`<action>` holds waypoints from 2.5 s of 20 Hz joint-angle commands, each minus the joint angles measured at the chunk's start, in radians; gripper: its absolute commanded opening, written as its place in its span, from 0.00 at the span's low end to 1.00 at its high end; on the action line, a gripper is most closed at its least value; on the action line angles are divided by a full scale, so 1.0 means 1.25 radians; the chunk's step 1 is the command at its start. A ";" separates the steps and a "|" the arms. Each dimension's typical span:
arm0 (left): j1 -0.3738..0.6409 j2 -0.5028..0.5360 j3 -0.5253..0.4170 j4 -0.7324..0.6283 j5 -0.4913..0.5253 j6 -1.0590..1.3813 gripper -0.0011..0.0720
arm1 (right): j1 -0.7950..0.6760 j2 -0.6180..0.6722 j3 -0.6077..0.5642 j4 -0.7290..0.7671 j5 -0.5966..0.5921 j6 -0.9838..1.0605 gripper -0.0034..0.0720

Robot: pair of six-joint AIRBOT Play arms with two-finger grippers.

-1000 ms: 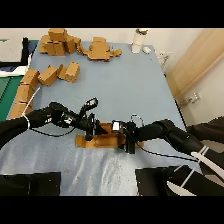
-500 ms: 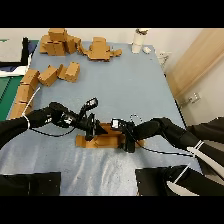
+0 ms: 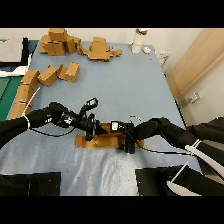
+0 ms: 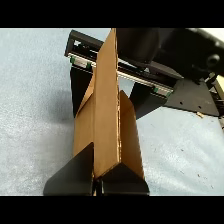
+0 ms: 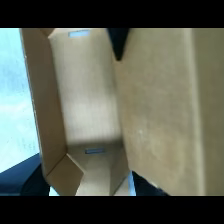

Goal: Fold the box.

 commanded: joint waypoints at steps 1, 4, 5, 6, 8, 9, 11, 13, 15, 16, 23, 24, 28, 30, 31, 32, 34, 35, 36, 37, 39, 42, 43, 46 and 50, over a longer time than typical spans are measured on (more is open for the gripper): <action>0.000 0.000 0.000 0.000 0.000 0.000 0.03 | -0.001 -0.027 0.000 0.012 0.002 -0.033 0.98; 0.000 0.000 0.000 0.000 0.000 0.000 0.03 | -0.004 -0.033 0.000 0.019 0.002 -0.041 0.98; 0.000 0.000 0.000 0.000 0.000 0.000 0.03 | -0.004 -0.033 0.000 0.017 0.003 -0.041 0.98; 0.000 0.000 0.000 0.000 0.000 0.000 0.03 | -0.004 -0.033 0.000 0.018 0.005 -0.041 0.98; 0.000 0.000 0.000 0.000 0.000 0.000 0.03 | -0.004 -0.033 0.000 0.018 0.009 -0.041 0.97; 0.000 0.000 0.000 0.000 0.000 0.000 0.03 | -0.004 -0.033 0.000 0.018 0.012 -0.041 0.97; 0.000 0.000 0.000 0.000 0.000 0.000 0.03 | -0.004 -0.033 0.000 0.018 0.013 -0.041 0.86; 0.000 0.000 0.000 0.000 0.000 0.000 0.03 | -0.004 -0.033 0.000 0.018 0.012 -0.041 0.77; 0.000 0.000 0.000 0.000 0.000 0.000 0.03 | -0.004 -0.033 0.000 0.018 0.012 -0.041 0.76; 0.000 0.000 0.000 0.000 0.000 0.000 0.03 | -0.004 -0.033 0.000 0.018 0.012 -0.041 0.76; 0.000 0.000 0.000 0.000 0.000 0.000 0.03 | -0.003 -0.033 0.000 0.019 0.010 -0.040 0.76; 0.000 0.000 0.000 0.000 0.000 0.000 0.03 | -0.003 -0.033 0.000 0.019 0.011 -0.040 0.76; 0.000 0.000 0.000 0.000 0.000 0.000 0.03 | -0.003 -0.033 0.000 0.018 0.010 -0.040 0.76; 0.000 0.000 0.000 0.000 0.000 0.000 0.03 | -0.003 -0.033 0.000 0.018 0.010 -0.040 0.76; 0.000 0.000 0.000 0.000 0.000 0.000 0.03 | -0.003 -0.033 0.000 0.018 0.010 -0.040 0.76; 0.000 0.000 0.000 0.000 0.000 0.000 0.03 | -0.003 -0.033 0.000 0.018 0.010 -0.040 0.75; 0.000 0.000 0.000 -0.003 0.000 0.000 0.03 | -0.003 -0.033 0.000 0.018 0.008 -0.040 0.76; 0.000 0.000 0.000 -0.004 0.002 0.000 0.03 | -0.003 -0.033 0.000 0.018 0.007 -0.040 0.76; 0.000 0.000 0.000 -0.004 0.002 0.000 0.03 | -0.003 -0.033 0.000 0.018 0.005 -0.040 0.76; 0.000 -0.001 0.000 -0.004 0.002 0.000 0.03 | -0.003 -0.033 0.000 0.018 0.005 -0.040 0.76; 0.000 0.000 0.000 -0.003 -0.002 -0.002 0.03 | -0.003 -0.033 0.000 0.018 0.005 -0.040 0.76; 0.001 0.000 0.000 -0.003 -0.022 -0.004 0.03 | -0.003 -0.033 0.000 0.018 0.005 -0.040 0.76; 0.002 0.001 0.000 0.002 -0.021 -0.019 0.03 | -0.003 -0.033 0.000 0.018 0.005 -0.040 0.76; 0.021 0.020 0.000 0.048 -0.020 -0.099 0.31 | -0.003 -0.033 0.000 0.018 0.005 -0.040 0.76; 0.088 0.085 0.000 0.154 -0.069 -0.254 0.69 | -0.003 -0.033 0.000 0.018 0.005 -0.040 0.76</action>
